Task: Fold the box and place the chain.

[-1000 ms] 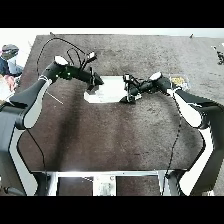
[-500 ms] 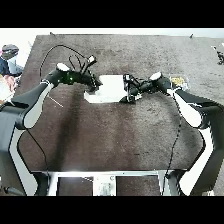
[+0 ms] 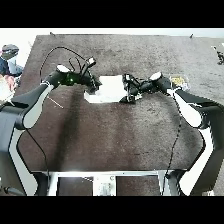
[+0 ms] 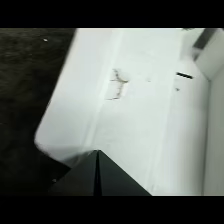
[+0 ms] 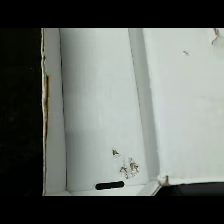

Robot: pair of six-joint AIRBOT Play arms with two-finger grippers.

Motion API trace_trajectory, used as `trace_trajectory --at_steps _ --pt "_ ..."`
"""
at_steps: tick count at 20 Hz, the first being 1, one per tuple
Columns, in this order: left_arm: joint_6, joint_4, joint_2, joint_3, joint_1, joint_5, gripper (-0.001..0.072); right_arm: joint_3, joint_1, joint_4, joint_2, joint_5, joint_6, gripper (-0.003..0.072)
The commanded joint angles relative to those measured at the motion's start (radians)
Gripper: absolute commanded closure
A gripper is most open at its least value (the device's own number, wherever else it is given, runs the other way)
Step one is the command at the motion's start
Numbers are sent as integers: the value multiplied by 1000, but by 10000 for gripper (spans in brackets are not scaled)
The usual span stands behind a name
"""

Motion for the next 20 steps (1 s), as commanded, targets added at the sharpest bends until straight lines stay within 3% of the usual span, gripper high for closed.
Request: trace_trajectory --at_steps 1,5,8,11,12,14,16,20 --pt "30 -67 7 46 21 -50 700 0 1 0 0 0 0 359" --pt "30 -36 63 99 73 -200 700 0 1 0 0 0 0 359" --pt "29 115 105 103 100 -251 699 0 1 0 0 0 0 359" --pt "43 275 91 90 77 -386 697 0 0 0 0 0 0 359" --pt "49 314 85 75 62 -398 656 0 1 0 0 0 0 359" --pt "42 343 85 33 40 -344 51 0 2 0 0 0 0 359" --pt "50 343 85 -3 25 -291 23 0 2 0 0 0 0 359" --pt "49 351 85 -42 -24 -235 53 0 2 0 0 0 0 359"
